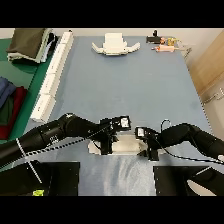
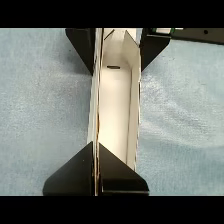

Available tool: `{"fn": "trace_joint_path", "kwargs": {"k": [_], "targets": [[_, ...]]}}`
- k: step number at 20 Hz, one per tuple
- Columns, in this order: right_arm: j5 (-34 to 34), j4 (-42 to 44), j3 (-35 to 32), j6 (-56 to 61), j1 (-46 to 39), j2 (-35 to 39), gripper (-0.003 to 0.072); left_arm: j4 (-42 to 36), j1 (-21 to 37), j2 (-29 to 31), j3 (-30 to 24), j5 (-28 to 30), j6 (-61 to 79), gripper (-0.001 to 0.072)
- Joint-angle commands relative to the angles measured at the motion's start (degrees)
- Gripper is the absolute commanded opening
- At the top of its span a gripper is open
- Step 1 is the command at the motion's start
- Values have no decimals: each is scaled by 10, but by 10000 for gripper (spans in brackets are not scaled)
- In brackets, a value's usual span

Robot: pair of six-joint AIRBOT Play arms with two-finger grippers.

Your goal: Fold the box.

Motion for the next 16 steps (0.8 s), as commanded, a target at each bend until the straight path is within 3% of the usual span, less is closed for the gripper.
{"fn": "trace_joint_path", "kwargs": {"k": [1,8,9,10,13,16], "targets": [[0,0,0,0,0,0,520,-1,0,0,0,1,1,15],[0,0,0,0,0,0,520,0,0,0,0,-1,-20,39],[0,0,0,0,0,0,520,1,0,0,0,-4,-20,294],[0,0,0,0,0,0,520,1,0,1,0,-11,-20,480],[0,0,0,0,0,0,521,26,0,14,0,-40,-45,481],[0,0,0,0,0,0,520,152,23,55,0,-115,-211,482]]}}
